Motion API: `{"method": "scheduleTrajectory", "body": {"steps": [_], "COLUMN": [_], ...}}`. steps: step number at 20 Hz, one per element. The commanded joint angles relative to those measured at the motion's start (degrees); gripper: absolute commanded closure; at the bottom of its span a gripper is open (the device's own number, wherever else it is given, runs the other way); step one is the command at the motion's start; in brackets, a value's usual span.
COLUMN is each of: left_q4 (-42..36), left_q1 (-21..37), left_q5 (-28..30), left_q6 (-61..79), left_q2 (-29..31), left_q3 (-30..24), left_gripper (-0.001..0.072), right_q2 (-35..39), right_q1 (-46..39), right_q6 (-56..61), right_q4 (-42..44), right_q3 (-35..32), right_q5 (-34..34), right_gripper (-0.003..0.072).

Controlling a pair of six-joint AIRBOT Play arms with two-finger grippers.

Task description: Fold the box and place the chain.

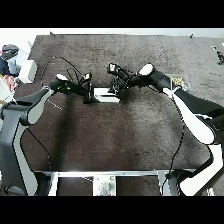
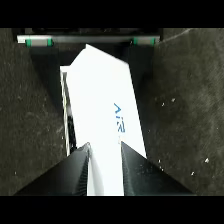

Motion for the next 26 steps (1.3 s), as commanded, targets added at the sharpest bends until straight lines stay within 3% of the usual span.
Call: {"method": "scheduleTrajectory", "body": {"steps": [1, 7, 17, 26], "left_q4": [0.0, 0.0, 0.0, 0.0], "left_q1": [0.0, 0.0, 0.0, 0.0], "left_q5": [0.0, 0.0, 0.0, 0.0], "left_q6": [0.0, 0.0, 0.0, 0.0], "left_q2": [0.0, 0.0, 0.0, 0.0], "left_q3": [0.0, 0.0, 0.0, 0.0], "left_gripper": [0.0315, 0.0315, 0.0315, 0.0315], "right_q2": [-0.3, -0.3, -0.3, 1.9], "right_q1": [0.0, 0.5, 0.3, -1.5], "right_q6": [2.5, 6.2, 6.7, 5.8], "right_q4": [-1.4, -4.7, -4.9, 8.4], "right_q3": [0.0, 0.0, -2.9, -2.9], "right_q5": [0.0, 4.2, 4.0, 2.0], "right_gripper": [0.0466, 0.0466, 0.0464, 0.0470]}}
